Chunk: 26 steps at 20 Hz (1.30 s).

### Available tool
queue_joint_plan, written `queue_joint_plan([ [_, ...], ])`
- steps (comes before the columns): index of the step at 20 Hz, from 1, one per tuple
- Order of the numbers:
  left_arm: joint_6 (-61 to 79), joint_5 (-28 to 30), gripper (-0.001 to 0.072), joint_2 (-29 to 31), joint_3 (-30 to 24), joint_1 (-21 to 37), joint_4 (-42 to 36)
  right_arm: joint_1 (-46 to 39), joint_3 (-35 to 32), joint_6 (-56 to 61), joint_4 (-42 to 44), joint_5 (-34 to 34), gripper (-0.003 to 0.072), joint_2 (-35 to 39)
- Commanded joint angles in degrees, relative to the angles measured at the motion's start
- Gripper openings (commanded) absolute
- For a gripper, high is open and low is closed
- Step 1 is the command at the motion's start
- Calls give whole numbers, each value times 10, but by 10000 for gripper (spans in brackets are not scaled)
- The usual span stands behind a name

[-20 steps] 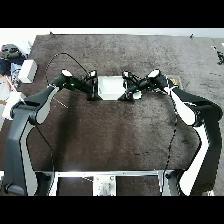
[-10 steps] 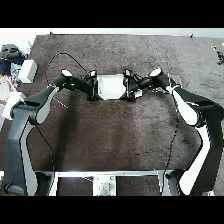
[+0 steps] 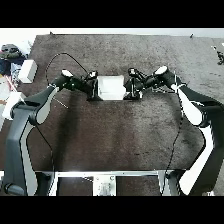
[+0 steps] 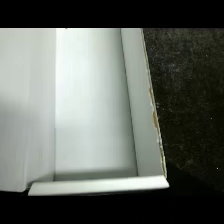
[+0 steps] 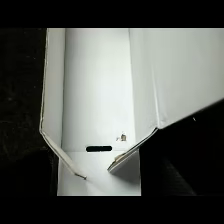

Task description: Fold the box and place the chain.

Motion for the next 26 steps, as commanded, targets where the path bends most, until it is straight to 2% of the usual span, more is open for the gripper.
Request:
queue_joint_plan([
  [1, -2, 5, 487, 0, 0, 1, -1, -2, 0, 0, -16, 15, 720, 13],
  [3, -2, 5, 486, 0, 0, 1, -1, -4, 0, 0, -51, 15, 720, 23],
  [6, -2, 9, 487, 0, 0, 0, 0, -10, 0, 1, -59, 15, 720, 43],
  [11, -2, 9, 487, 0, 0, 0, -1, -22, 0, 63, -8, 16, 708, 80],
  [12, -2, 9, 487, 0, 0, 0, -1, -21, 0, 66, 6, 23, 458, 84],
  [13, -2, 10, 486, 0, 0, 0, -1, -20, 0, 66, 28, 33, 127, 85],
  [14, -2, 9, 486, 0, 0, 0, -1, -16, -2, 67, 49, 35, 9, 85],
  [17, -2, 9, 487, 0, 0, 0, -1, 8, -3, 67, 73, 3, 9, 79],
  [22, -2, 9, 487, 0, 0, 1, -1, 40, -3, 66, 78, -129, 9, 73],
  [26, -2, 9, 487, 0, 0, 0, -1, 34, -3, 66, 70, -176, 9, 52],
])
